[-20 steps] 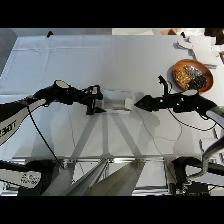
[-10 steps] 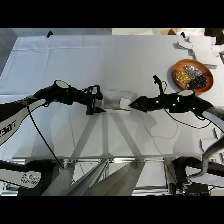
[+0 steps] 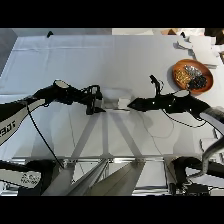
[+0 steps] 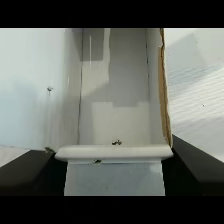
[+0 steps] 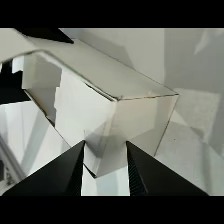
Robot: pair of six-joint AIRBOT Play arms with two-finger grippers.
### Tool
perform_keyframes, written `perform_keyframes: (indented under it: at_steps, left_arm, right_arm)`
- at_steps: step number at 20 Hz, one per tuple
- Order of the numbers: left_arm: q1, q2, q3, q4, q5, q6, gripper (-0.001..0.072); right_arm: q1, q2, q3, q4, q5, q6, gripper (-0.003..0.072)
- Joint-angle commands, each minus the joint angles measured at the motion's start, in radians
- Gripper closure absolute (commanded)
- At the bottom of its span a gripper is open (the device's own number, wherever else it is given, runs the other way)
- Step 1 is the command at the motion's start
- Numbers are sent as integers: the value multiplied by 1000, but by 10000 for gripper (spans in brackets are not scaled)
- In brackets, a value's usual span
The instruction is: Fold the box and place the chain.
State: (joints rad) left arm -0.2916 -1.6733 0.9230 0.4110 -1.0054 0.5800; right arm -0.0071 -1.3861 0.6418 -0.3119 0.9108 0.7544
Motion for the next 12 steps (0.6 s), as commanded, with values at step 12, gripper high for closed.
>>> perform_keyframes:
  at_steps: [12]
  left_arm:
    - [0, 0, 0, 1, -1, 0, 392]
  right_arm:
    - [91, 105, 2, -192, -213, 68, 358]
